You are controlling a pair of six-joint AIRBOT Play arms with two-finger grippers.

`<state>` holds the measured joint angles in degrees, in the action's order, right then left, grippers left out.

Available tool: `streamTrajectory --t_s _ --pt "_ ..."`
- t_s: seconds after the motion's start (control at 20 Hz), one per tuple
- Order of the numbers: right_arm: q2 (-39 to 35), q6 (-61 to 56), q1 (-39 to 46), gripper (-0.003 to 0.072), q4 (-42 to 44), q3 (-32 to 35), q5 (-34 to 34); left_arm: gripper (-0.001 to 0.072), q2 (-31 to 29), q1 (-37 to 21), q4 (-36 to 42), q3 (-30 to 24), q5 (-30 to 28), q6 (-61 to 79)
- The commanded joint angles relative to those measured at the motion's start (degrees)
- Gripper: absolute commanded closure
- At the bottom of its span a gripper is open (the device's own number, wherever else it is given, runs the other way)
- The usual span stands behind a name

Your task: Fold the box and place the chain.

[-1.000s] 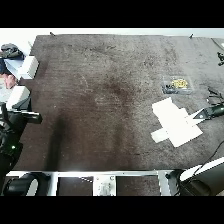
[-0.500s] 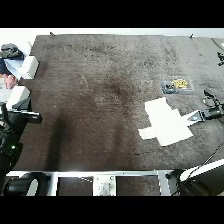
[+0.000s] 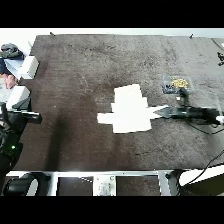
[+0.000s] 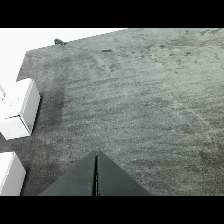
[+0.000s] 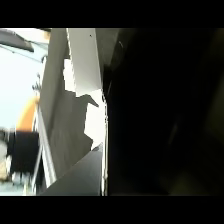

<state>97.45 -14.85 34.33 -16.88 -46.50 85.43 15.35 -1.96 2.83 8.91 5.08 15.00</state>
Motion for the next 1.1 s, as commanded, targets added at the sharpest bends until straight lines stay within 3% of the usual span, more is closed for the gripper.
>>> streamTrajectory --t_s 0.0,0.15,0.4,0.6,0.75,0.8,0.85,0.9,1.05 --pt "-1.6 2.7 -14.4 0.0701 16.8 4.7 -14.1 0.0697 0.0 0.0 0.0 0.2 0.0 0.0" --pt "-1.7 4.8 -23.9 0.0702 24.6 1.7 -22.2 0.0696 0.0 0.0 0.0 0.2 0.3 0.0" --pt "-3.3 5.1 -28.0 0.0704 24.3 -1.2 -33.2 0.0697 0.0 0.0 0.0 0.2 1.6 0.0" --pt "-10.7 -2.8 -28.0 0.0704 13.5 -0.6 -42.9 0.0696 0.0 0.0 0.0 0.1 3.8 0.0" --pt "-10.3 -8.1 -28.4 0.0704 5.3 -1.2 -44.3 0.0695 0.0 0.0 0.0 0.2 8.2 0.1" --pt "-10.4 -8.1 -28.5 0.0704 4.6 -1.2 -44.6 0.0662 0.0 0.0 -0.1 0.2 9.9 0.6" --pt "-10.4 -8.1 -28.4 0.0704 4.6 -1.2 -45.0 0.0406 0.0 0.0 0.0 0.2 11.2 1.8" --pt "-10.4 -8.1 -28.4 0.0704 4.6 -1.2 -45.3 0.0287 0.0 0.0 0.0 0.2 12.1 2.2" --pt "-10.5 -8.1 -28.6 0.0703 4.7 -1.2 -45.4 0.0285 0.0 0.0 0.7 0.2 12.1 1.9"
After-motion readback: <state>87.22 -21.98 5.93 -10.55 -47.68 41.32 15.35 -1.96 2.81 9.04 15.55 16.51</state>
